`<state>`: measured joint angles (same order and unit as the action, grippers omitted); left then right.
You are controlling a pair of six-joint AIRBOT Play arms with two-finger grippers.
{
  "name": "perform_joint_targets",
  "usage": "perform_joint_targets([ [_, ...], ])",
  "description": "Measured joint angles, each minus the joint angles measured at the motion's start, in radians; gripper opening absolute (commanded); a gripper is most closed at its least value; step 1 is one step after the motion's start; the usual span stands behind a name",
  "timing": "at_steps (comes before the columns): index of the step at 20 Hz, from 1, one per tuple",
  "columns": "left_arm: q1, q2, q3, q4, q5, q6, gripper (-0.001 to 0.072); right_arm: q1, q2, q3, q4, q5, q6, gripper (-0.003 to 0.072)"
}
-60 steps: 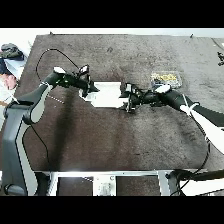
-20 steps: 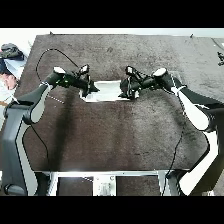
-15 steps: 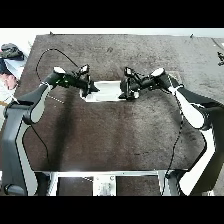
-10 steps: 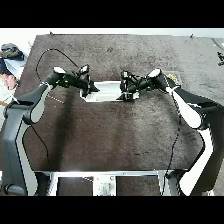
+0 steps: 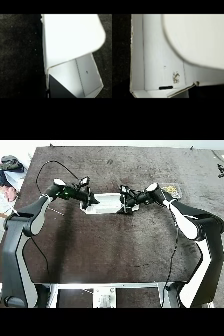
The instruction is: Fold the box and place the chain.
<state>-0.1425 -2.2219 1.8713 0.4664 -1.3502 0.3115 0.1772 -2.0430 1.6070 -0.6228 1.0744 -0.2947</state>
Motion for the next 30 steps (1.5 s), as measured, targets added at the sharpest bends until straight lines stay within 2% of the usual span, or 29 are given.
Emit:
perform_joint_targets([
  [20, 0.0, 0.0, 0.0, 0.0, 0.0, 0.0, 0.0011, 0.002, -0.003, 0.029, 0.005, 0.018, 0.002, 0.0621],
  [30, 0.0, 0.0, 0.0, 0.0, 0.0, 0.0, 0.0012, 0.003, -0.043, 0.045, 0.061, 0.045, 0.003, 0.0603],
])
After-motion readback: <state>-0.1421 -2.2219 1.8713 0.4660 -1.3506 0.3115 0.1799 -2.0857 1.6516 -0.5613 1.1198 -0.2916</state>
